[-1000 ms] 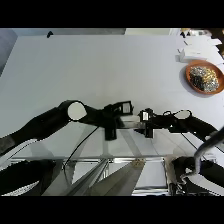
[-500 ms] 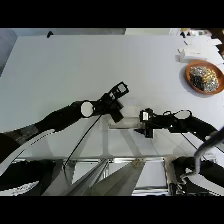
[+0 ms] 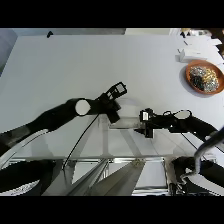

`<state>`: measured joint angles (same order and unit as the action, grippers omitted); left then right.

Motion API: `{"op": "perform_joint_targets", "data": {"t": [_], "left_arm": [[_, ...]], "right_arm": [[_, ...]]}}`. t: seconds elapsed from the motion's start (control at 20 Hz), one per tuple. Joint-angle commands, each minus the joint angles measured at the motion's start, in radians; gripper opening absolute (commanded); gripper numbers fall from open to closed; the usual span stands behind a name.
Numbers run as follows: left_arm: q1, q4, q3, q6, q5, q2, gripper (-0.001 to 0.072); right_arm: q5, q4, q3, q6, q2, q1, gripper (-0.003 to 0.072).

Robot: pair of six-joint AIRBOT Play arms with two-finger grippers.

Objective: Fold the box and place the chain.

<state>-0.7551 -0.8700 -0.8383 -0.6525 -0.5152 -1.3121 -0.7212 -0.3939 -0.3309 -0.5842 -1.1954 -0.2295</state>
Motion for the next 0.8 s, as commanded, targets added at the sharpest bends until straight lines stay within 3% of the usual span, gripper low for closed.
{"op": "perform_joint_targets", "data": {"t": [0.0,0.1,0.2,0.45,0.5,0.55,0.6,0.75], "left_arm": [[0.052,-0.208,0.000,0.002,-0.285,0.110,0.0007],[0.076,-0.298,0.001,0.004,-0.439,0.131,0.0007],[0.097,-0.265,0.020,0.072,-0.502,0.122,0.0007],[0.115,-0.208,0.143,0.245,-0.387,0.105,0.0014],[0.126,-0.194,0.159,0.254,-0.367,0.104,0.0073],[0.137,-0.179,0.169,0.281,-0.355,0.104,0.0201],[0.151,-0.153,0.172,0.322,-0.345,0.104,0.0285],[0.183,-0.010,0.172,0.532,-0.312,0.101,0.0275]], "right_arm": [[0.000,0.000,-0.001,0.000,0.001,0.000,0.0317],[0.000,0.000,-0.001,0.000,0.001,0.000,0.0317],[0.000,0.001,-0.001,0.000,0.001,0.000,0.0317],[0.000,0.000,-0.001,0.000,0.001,0.000,0.0317],[0.000,0.000,-0.001,0.000,0.001,0.000,0.0317],[0.000,0.001,-0.001,0.000,0.001,0.000,0.0317],[0.000,0.001,-0.001,0.000,0.001,0.000,0.0317],[0.000,0.000,-0.001,0.000,0.001,0.000,0.0317]]}}
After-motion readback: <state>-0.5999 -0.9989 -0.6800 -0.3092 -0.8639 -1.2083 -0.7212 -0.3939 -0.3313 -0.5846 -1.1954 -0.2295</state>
